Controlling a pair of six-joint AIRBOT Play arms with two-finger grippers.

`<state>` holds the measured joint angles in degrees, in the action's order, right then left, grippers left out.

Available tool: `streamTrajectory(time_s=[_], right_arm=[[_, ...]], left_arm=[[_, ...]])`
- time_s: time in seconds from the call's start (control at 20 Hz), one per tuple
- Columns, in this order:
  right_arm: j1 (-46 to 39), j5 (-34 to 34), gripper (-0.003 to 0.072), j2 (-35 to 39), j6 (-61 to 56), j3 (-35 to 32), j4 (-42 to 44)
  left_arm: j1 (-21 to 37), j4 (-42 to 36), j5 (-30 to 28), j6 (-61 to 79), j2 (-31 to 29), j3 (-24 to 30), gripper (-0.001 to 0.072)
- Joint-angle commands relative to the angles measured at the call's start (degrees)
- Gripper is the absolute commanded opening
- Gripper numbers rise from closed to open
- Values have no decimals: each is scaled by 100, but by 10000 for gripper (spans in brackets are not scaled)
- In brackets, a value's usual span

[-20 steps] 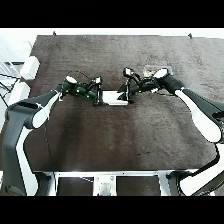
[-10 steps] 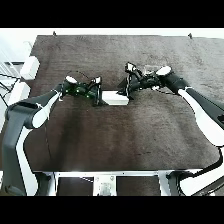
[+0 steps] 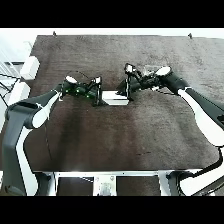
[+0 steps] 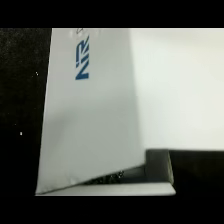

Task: Fold the box and place the chain.

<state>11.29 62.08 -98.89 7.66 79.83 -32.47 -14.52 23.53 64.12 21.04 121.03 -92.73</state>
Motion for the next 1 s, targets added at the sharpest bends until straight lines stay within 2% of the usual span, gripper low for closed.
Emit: streamTrajectory(time_s=[0.0, 0.05, 0.1, 0.5, 0.55, 0.6, 0.95], right_arm=[[7, -2, 298, -31, 9, -2, -13], [7, 11, 396, -31, 7, -2, -13], [7, 11, 415, -31, 7, -2, -13], [7, -33, 399, -240, -11, 0, -72], [7, -127, 392, -260, -11, 0, -74], [4, -210, 354, -260, -9, 4, -70], [4, -249, 353, -216, -15, 251, -55]], left_arm=[[2, -2, -7, -2, -2, 0, 453], [2, -2, -4, -2, -2, 0, 453], [2, -2, -7, -2, -2, 0, 454], [2, -2, -7, -2, -2, 0, 453], [2, -2, -7, -2, -2, 0, 454], [2, -2, -7, -2, -2, 0, 453], [2, -2, -7, -2, -2, 0, 454]])
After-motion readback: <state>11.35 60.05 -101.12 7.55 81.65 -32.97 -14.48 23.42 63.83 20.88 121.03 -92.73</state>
